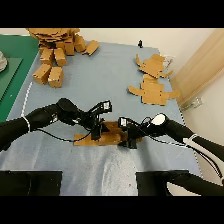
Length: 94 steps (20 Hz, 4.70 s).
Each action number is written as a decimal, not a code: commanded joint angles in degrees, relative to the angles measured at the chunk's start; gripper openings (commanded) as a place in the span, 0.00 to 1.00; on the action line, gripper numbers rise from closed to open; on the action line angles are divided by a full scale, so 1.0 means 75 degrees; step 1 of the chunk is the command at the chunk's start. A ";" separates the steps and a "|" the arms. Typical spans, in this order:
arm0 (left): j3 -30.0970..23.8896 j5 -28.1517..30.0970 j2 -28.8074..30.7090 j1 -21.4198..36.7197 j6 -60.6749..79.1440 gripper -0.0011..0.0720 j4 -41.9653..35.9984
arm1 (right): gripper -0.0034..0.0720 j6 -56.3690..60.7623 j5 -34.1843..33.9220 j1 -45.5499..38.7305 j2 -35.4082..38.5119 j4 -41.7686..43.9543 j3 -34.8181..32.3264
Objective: Fold the box.
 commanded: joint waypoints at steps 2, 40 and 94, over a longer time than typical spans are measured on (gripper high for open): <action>-0.0003 0.0003 -0.0006 0.0003 0.0000 0.03 0.0003 | 0.99 -0.0254 -0.0038 0.0012 -0.0265 0.0140 -0.0003; -0.0003 0.0003 -0.0006 0.0003 0.0000 0.03 0.0003 | 0.67 -0.0391 0.0399 0.0125 -0.0134 0.0085 0.0003; -0.0003 -0.0192 0.1702 -0.1055 -0.9602 0.03 0.2527 | 0.67 -0.0388 0.0280 0.0122 -0.0128 -0.0038 0.0003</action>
